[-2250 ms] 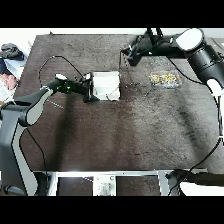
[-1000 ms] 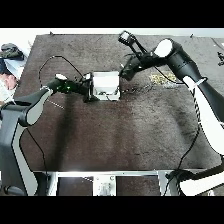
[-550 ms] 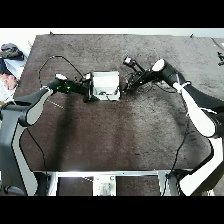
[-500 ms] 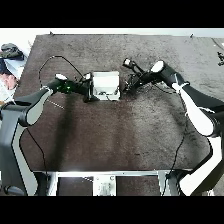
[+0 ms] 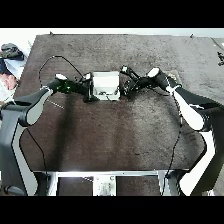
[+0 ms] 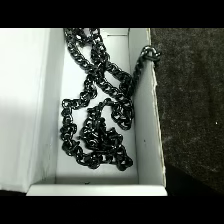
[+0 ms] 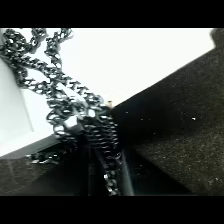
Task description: Fold the box and place the chain.
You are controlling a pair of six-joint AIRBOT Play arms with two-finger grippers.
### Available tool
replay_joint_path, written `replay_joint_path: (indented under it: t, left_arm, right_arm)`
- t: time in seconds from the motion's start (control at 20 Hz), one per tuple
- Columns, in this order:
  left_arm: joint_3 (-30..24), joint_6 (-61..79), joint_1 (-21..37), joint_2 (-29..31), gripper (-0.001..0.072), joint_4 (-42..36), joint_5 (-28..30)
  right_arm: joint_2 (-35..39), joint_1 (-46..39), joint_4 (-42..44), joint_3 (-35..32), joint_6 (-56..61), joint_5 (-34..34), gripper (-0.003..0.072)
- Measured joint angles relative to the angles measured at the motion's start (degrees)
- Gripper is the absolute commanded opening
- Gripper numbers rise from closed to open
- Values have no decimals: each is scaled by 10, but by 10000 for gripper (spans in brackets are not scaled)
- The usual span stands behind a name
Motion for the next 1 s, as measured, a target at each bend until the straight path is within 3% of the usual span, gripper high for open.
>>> replay_joint_path:
  t: [0.1,0.15,0.4,0.75,1.0]
  left_arm:
    - [0,0,0,0,348,0,0]
    - [0,0,0,0,349,0,0]
    - [0,0,0,0,348,0,0]
    - [0,0,0,0,348,0,0]
    - [0,0,0,0,348,0,0]
  right_arm:
    - [-2,0,4,0,-7,-14,67]
    - [-3,0,4,0,-9,-17,8]
    - [24,-1,-1,0,-10,-6,8]
    - [126,-1,-12,0,25,44,7]
    - [205,16,21,0,34,21,6]
